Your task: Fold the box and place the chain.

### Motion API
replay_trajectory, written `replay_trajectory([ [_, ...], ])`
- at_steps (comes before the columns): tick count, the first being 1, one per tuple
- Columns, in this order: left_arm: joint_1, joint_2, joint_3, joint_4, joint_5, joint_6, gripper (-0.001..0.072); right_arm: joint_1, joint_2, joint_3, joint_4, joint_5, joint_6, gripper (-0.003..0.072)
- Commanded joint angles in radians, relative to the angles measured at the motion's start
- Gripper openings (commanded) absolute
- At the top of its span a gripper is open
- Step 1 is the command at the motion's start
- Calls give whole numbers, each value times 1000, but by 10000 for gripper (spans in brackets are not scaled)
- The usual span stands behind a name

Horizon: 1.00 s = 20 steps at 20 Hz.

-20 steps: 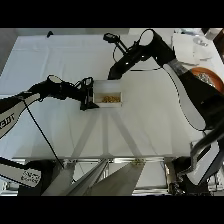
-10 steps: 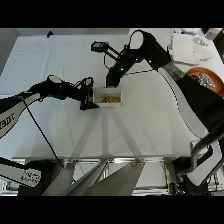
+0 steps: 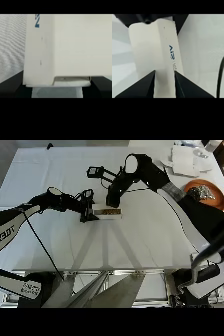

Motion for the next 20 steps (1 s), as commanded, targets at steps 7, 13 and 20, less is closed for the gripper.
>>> replay_trajectory([
  [7, 1, 0, 1, 0, 0, 0, 393, 21, 131, -305, -7, -243, -87, 297],
  [13, 1, 0, 1, 0, 0, 0, 393, 32, 132, -313, -13, -316, -113, 297],
  [20, 1, 0, 1, 0, 0, 0, 393, 79, 143, -313, -84, -442, -107, 295],
])
